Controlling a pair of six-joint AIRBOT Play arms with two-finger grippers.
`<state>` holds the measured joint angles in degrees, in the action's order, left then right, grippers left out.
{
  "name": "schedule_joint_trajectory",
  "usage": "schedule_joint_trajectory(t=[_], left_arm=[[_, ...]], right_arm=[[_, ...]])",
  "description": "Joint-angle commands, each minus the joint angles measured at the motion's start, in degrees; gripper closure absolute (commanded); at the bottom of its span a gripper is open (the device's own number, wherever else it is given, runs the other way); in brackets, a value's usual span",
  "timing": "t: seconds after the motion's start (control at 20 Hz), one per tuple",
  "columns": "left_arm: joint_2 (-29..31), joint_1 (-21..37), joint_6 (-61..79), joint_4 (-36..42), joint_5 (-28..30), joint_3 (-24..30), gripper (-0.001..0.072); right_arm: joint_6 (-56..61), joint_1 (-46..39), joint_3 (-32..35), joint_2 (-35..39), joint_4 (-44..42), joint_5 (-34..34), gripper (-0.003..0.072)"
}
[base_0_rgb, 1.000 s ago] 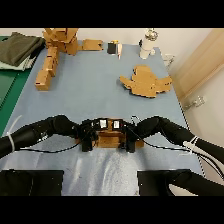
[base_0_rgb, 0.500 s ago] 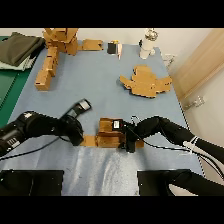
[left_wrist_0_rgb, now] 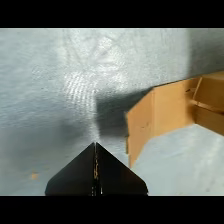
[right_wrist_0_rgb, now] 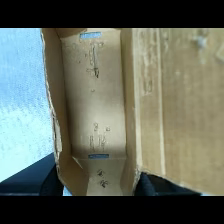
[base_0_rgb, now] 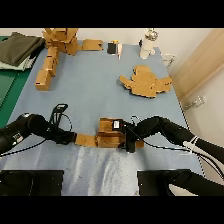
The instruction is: Fold the box.
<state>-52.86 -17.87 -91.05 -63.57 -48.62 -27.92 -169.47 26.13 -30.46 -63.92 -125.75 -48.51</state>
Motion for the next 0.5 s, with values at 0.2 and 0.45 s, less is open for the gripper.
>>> schedule_joint_trajectory(t=[0.2, 0.45], left_arm=[[-6.0, -5.0, 5.3, 13.0, 5.6, 0.6, 0.0700], [-2.6, -5.0, 7.9, 18.8, 6.6, 0.5, 0.0701]], right_arm=[[0.0, 0.0, 0.0, 0.0, 0.0, 0.0, 0.0165], [0.0, 0.0, 0.0, 0.0, 0.0, 0.0, 0.0165]])
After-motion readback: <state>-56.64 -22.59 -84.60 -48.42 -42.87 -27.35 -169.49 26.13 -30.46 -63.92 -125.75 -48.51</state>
